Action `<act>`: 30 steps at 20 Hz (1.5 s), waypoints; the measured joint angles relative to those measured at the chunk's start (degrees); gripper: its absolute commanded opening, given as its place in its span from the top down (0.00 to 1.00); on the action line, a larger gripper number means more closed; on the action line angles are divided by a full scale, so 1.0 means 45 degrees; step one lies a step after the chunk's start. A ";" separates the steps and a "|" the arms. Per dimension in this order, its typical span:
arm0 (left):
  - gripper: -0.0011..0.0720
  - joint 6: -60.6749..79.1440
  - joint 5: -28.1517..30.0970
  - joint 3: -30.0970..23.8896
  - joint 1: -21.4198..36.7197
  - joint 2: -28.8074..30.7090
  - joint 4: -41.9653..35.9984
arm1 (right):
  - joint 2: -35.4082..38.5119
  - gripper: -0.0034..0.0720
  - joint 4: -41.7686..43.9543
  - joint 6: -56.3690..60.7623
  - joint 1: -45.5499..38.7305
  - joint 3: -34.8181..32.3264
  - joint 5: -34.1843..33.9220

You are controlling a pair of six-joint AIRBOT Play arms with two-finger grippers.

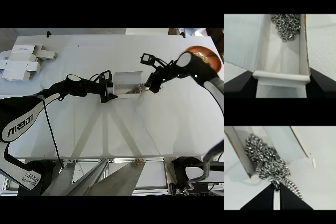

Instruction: Fold the box and place the chain.

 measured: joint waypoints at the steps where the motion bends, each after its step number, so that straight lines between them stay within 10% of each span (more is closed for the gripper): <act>1: 0.47 0.0000 0.0000 0.0000 0.0000 0.0000 0.0000 | 0.0277 0.94 0.0223 0.0015 0.0044 0.0000 0.0160; 22: 0.47 0.0005 0.0000 0.0000 0.0000 0.0000 0.0005 | -0.0641 0.93 0.1438 0.0840 0.3366 0.0000 -0.3157; 25: 0.47 0.0000 0.0000 0.0000 -0.0005 0.0000 0.0005 | -0.1083 0.63 0.1297 0.1331 0.3410 0.0000 -0.3381; 30: 0.47 0.0000 0.0005 0.0000 0.0000 0.0000 0.0005 | -0.0578 0.63 0.1209 0.1642 0.3186 0.0000 -0.3351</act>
